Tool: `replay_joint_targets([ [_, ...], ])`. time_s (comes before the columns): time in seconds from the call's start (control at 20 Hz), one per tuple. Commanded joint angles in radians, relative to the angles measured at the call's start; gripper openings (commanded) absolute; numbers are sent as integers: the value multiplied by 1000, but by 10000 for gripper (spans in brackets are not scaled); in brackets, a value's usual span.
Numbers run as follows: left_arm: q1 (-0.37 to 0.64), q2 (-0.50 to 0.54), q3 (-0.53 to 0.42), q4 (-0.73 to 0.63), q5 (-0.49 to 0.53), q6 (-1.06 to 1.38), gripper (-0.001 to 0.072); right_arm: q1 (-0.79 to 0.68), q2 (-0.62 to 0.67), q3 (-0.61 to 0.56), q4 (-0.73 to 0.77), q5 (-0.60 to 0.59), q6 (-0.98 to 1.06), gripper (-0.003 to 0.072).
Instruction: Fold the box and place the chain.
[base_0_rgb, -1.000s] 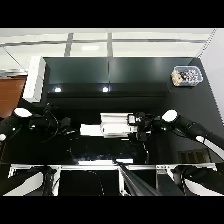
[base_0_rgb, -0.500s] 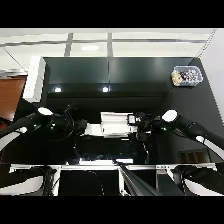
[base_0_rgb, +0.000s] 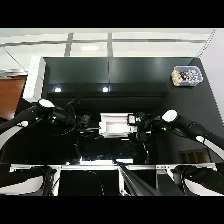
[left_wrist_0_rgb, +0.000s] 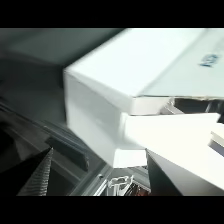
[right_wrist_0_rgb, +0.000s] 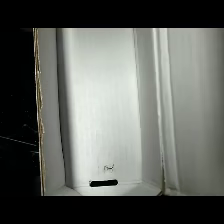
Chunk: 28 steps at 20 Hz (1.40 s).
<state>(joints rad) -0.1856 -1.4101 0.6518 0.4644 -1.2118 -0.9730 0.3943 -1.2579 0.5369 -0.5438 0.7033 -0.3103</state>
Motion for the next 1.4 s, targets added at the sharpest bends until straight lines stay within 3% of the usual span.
replay_joint_targets([
  [0.0,-49,4,47,55,12,-49,641,1,0,0,0,0,0,198],
  [0.2,-145,44,105,242,94,-251,629,1,0,0,0,0,0,198],
  [0.3,-203,69,107,272,160,-312,620,1,0,0,0,0,0,198],
  [0.4,-251,101,107,272,228,-347,457,1,0,0,0,0,0,198],
  [0.45,-275,118,107,272,264,-362,446,1,0,0,0,0,0,198],
  [0.9,-369,138,108,349,332,-591,425,1,0,0,0,0,0,198],
  [1.35,-494,131,173,731,339,-984,407,1,0,0,0,0,0,198],
])
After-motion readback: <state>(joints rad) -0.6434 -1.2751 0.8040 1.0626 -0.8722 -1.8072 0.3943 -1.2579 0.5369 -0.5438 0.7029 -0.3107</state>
